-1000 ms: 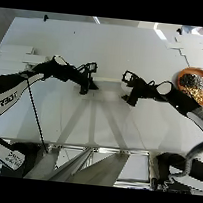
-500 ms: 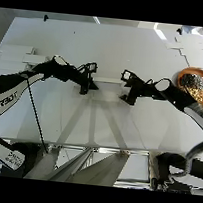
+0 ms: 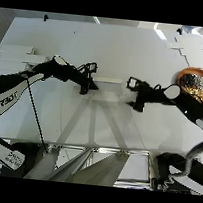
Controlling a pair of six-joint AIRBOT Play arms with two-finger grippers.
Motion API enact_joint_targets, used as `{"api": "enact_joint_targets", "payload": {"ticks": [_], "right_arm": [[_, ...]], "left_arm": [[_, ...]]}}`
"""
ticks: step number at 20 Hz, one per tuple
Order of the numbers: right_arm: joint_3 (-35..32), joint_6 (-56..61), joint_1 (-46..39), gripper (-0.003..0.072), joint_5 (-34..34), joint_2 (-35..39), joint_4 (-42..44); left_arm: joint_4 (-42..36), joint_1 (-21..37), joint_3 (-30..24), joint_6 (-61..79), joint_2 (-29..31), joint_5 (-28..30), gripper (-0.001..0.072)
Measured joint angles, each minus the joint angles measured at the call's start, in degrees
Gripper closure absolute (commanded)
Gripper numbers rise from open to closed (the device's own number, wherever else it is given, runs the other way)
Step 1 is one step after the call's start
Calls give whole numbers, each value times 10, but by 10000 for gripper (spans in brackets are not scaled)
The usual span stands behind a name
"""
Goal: Fold the box and place the chain.
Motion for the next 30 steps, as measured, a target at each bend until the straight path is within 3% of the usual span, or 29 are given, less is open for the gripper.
{"api": "enact_joint_targets", "payload": {"ticks": [10, 20, 30], "right_arm": [[-27, 0, 60, -3, -77, 3, 96], [-28, 12, 63, -3, -137, 2, 115], [11, -10, 48, -3, -119, -45, 113]], "left_arm": [[0, 0, 0, 0, 0, 0, 695], [0, 0, 0, 0, 0, 0, 695], [0, 0, 0, 0, 0, 0, 695]]}}
